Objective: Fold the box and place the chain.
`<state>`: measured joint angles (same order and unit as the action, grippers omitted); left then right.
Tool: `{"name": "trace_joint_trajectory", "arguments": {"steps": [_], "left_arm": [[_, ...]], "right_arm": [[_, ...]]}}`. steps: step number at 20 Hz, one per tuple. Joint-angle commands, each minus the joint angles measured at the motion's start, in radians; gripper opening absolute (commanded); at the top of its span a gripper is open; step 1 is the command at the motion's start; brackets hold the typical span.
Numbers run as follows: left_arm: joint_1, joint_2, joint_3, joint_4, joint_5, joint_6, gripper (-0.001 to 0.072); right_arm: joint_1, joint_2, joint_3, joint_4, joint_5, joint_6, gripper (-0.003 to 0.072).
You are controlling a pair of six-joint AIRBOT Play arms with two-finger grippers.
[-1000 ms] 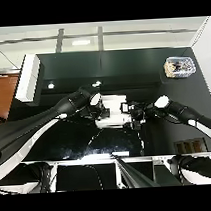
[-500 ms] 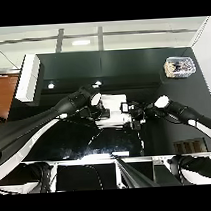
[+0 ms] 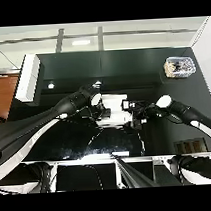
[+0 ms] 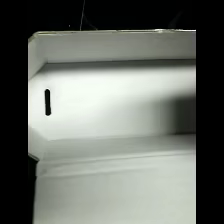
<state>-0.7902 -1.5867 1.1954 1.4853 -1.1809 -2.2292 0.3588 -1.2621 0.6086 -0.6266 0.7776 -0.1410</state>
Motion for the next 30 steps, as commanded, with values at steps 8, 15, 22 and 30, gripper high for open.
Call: {"name": "trace_joint_trajectory", "arguments": {"steps": [8,15,22,30], "left_arm": [[0.0,0.0,0.001,-0.006,-0.001,-0.001,0.0029],[0.0,0.0,0.001,-0.01,0.001,-0.001,0.0029],[0.0,0.0,0.001,-0.01,0.002,-0.001,0.003],[0.0,0.0,0.001,-0.01,0.002,-0.001,0.003]], "right_arm": [[-0.032,0.071,0.0,-0.147,0.064,0.046,0.06],[-0.008,0.068,0.0,-0.021,0.058,0.06,0.024],[0.067,0.014,0.0,0.05,-0.032,0.112,0.0088],[0.067,0.014,0.0,0.051,-0.031,0.127,0.0059]]}}
